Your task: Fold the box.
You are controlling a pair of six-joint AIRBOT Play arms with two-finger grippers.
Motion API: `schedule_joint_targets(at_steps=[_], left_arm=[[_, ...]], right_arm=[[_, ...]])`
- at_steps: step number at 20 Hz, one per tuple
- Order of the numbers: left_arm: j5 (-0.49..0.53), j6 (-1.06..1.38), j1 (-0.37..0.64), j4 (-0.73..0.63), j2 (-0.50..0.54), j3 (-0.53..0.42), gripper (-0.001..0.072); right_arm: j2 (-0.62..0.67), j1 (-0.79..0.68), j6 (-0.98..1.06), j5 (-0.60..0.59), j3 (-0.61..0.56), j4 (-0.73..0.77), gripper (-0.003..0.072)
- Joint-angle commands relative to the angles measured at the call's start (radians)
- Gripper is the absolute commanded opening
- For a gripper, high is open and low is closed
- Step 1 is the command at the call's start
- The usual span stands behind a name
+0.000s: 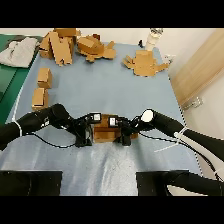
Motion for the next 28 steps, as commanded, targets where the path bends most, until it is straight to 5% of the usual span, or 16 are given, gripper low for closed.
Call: schedule_joint_targets(at_steps=[1, 7, 11, 16, 28], left_arm=[[-0.083, 0.204, 0.043, -0.138, -0.002, 0.003, 0.0687], [0.169, 0.079, 0.036, -0.122, -0.035, 0.003, 0.0687], [0.098, 0.031, 0.089, -0.024, -0.013, 0.003, 0.0688], [0.099, 0.089, 0.036, -0.023, -0.014, 0.003, 0.0688], [0.196, 0.073, -0.063, -0.045, -0.013, 0.003, 0.0688]], right_arm=[[0.001, 0.0, 0.001, -0.001, 0.0, 0.0, 0.044], [0.001, 0.0, 0.001, 0.001, 0.0, 0.0, 0.044], [0.001, 0.0, 0.001, -0.002, 0.0, 0.0, 0.044], [0.001, 0.0, 0.001, -0.01, 0.0, 0.0, 0.044], [-0.001, 0.0, 0.001, -0.01, 0.0, 0.0, 0.044]])
